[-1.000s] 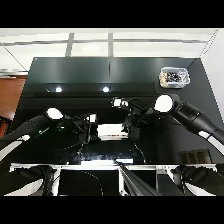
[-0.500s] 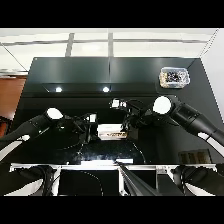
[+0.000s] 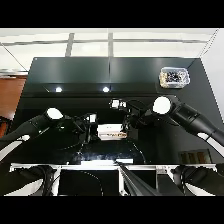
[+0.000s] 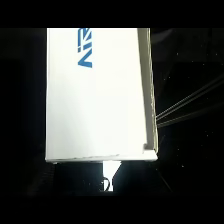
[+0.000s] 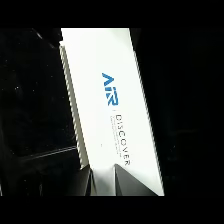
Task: Fold the box and place the chain.
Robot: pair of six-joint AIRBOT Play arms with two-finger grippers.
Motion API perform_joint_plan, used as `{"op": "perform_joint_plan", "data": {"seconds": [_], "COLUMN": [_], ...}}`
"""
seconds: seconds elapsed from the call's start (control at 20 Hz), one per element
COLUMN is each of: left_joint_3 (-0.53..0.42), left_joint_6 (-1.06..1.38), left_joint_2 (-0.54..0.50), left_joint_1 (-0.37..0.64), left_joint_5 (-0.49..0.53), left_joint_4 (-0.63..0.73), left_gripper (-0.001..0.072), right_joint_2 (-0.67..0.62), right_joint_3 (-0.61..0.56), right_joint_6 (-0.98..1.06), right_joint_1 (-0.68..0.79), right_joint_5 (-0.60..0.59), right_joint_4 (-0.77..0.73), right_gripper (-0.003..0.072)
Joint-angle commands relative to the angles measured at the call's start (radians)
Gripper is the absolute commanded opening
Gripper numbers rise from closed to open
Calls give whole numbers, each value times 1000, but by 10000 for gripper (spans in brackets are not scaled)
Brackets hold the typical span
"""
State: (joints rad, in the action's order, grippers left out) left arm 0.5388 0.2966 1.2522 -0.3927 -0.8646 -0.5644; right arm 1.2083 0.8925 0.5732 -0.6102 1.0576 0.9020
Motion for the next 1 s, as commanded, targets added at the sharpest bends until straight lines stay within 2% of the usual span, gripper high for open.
{"op": "perform_joint_plan", "data": {"seconds": [0.0,0.95], "left_joint_3": [0,0], "left_joint_6": [-1,-1], "left_joint_2": [1,1], "left_joint_1": [1,1], "left_joint_5": [0,0], "left_joint_4": [0,0], "left_gripper": [293,293], "right_joint_2": [3,14], "right_joint_3": [0,0], "right_joint_6": [11,97], "right_joint_1": [-4,-15], "right_joint_5": [11,36], "right_joint_4": [17,27], "right_gripper": [153,152]}}
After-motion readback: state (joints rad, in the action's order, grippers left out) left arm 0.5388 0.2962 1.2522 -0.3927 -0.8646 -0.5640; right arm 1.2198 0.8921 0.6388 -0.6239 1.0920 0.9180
